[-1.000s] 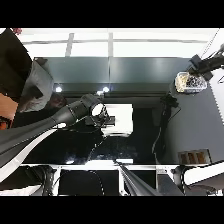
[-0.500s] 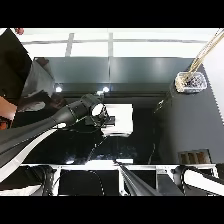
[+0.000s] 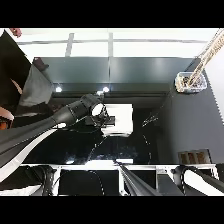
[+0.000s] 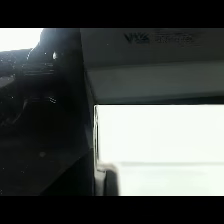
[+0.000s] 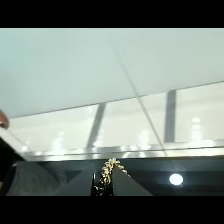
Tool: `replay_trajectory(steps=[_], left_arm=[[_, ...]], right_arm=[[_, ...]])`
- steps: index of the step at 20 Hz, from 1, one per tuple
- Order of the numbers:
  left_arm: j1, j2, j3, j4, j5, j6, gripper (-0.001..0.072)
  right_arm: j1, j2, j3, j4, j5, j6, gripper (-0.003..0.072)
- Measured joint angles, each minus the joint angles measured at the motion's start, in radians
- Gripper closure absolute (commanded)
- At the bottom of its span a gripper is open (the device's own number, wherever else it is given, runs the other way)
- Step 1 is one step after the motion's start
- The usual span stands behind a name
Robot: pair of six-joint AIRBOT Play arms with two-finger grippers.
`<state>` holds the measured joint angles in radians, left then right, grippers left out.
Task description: Fold the box and place the chain.
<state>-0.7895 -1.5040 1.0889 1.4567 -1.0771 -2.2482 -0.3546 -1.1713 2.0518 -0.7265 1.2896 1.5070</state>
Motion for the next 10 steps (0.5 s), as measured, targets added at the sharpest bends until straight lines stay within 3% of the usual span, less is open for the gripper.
replay_trajectory(steps=[10], left_arm=[[0.0,0.0,0.0,0.0,-0.005,0.0,0.0681]], right_arm=[[0.214,0.072,-0.105,0.056,0.207,-0.093,0.0668]])
